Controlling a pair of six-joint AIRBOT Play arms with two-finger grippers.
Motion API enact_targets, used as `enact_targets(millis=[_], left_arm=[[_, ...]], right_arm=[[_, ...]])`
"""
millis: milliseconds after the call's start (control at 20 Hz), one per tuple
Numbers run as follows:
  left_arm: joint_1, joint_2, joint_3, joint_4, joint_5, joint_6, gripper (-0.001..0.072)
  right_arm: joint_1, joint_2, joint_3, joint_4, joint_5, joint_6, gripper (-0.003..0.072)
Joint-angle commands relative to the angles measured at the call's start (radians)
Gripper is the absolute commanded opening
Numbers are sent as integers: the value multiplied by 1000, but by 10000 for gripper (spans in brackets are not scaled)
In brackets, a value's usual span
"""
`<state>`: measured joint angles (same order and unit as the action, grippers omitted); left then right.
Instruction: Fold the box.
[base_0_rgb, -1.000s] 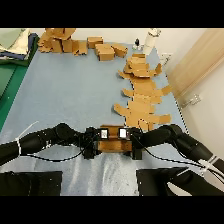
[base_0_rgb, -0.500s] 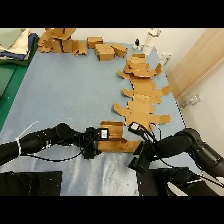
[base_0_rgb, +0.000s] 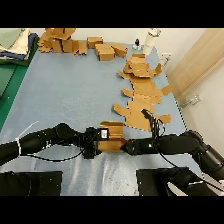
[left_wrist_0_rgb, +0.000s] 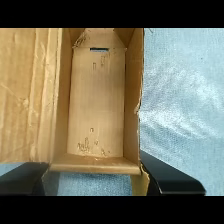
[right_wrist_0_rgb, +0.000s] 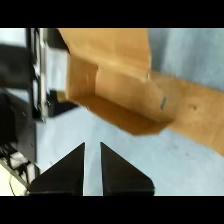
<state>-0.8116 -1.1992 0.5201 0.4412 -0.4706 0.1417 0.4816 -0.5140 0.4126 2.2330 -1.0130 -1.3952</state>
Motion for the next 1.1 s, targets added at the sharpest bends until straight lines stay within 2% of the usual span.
enact_targets(millis=[0,100,150,300,400,500,700,1050], left_arm=[[1,0,0,0,0,0,385],[1,0,0,0,0,0,385],[1,0,0,0,0,0,385],[1,0,0,0,0,0,385],[1,0,0,0,0,0,385],[1,0,0,0,0,0,385],[1,0,0,0,0,0,385],[1,0,0,0,0,0,385]], right_arm=[[-9,-46,9,54,183,61,105],[-52,-164,42,96,171,41,80],[-79,-247,70,132,169,-38,22],[-139,-498,185,282,160,-324,3],[-158,-640,243,293,122,-362,3],[-158,-727,255,307,119,-420,3],[-158,-806,235,304,117,-440,3],[-158,-800,208,296,110,-487,3]])
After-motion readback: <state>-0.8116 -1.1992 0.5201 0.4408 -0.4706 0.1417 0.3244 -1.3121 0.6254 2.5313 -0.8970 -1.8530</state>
